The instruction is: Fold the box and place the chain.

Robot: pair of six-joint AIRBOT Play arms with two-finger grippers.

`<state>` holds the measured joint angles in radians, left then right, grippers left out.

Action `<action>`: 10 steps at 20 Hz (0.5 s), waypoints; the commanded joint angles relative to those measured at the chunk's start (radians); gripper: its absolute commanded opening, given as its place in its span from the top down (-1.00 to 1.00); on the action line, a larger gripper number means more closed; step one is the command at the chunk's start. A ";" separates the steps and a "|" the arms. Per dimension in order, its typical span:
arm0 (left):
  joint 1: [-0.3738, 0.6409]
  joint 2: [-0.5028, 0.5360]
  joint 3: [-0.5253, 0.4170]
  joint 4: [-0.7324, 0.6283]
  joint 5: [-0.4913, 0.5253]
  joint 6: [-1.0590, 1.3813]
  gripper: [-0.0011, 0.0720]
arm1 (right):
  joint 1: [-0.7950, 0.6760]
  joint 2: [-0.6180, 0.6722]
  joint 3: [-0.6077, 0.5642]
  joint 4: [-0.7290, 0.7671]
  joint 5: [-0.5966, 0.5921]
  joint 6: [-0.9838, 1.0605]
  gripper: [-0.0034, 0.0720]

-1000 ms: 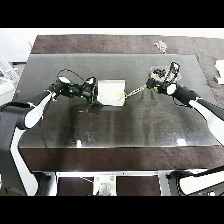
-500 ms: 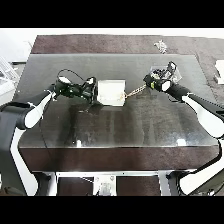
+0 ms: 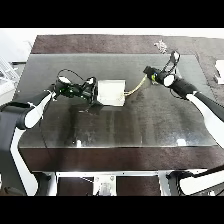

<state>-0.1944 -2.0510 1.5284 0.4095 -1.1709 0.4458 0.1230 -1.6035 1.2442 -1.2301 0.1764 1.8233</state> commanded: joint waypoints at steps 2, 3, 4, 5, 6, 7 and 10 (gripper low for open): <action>0.000 0.000 0.001 0.000 0.000 0.000 -0.36 | 0.119 0.243 -0.002 -0.160 0.079 -0.002 0.91; 0.000 0.000 0.001 0.000 0.000 0.000 -0.36 | 0.156 0.299 -0.002 -0.193 0.096 -0.002 0.91; 0.000 0.000 0.001 0.000 0.000 0.000 -0.36 | 0.192 0.348 -0.002 -0.227 0.107 -0.002 0.91; 0.000 0.000 0.001 0.000 0.000 0.000 -0.36 | 0.232 0.393 -0.002 -0.254 0.113 -0.001 0.91; 0.000 0.000 0.001 0.000 0.000 0.000 -0.36 | 0.270 0.429 -0.002 -0.270 0.113 -0.002 0.91; 0.000 0.000 0.001 0.000 0.000 0.000 -0.36 | 0.311 0.461 -0.002 -0.301 0.114 -0.001 0.91; 0.000 0.000 0.001 0.000 0.001 0.000 -0.36 | 0.395 0.496 -0.002 -0.327 0.144 -0.001 0.91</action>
